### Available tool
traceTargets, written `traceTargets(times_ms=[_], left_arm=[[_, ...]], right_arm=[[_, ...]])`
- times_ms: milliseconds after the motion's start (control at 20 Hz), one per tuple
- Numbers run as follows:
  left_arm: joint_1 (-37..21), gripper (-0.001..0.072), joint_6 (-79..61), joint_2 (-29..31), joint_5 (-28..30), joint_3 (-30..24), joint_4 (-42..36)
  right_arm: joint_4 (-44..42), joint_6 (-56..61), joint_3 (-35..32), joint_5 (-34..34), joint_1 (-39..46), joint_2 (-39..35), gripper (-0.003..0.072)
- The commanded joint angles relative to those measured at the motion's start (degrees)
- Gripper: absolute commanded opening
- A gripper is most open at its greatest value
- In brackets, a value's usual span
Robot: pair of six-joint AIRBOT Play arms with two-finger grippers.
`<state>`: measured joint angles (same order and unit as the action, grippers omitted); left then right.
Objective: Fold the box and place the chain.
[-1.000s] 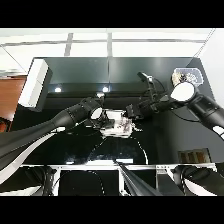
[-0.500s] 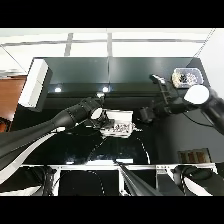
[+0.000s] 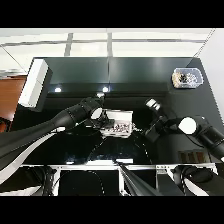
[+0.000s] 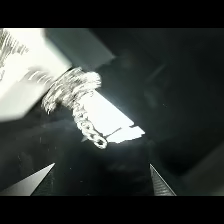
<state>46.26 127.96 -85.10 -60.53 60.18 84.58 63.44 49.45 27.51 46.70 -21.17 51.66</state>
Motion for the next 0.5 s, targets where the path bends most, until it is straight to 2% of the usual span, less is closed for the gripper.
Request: traceTargets(times_ms=[0, 200, 300, 450], left_arm=[[-0.04, 0.0031, -0.02, -0.04, 0.02, 0.02, -0.02], [-0.04, 0.0031, -0.02, -0.02, -0.04, 0.02, -0.02], [-0.04, 0.0031, -0.02, -0.02, -0.04, 0.02, -0.02], [-0.04, 0.0031, -0.02, -0.02, -0.02, 0.02, -0.02]], right_arm=[[-7.54, -28.85, -2.62, -6.8, -2.16, 1.14, 0.072], [-23.98, -52.63, -2.6, -7.56, -1.68, 6.03, 0.072], [-25.29, -55.76, -2.29, -7.8, -1.68, 9.07, 0.072], [-25.33, -55.93, -1.73, -13.44, -1.7, 11.43, 0.072]])
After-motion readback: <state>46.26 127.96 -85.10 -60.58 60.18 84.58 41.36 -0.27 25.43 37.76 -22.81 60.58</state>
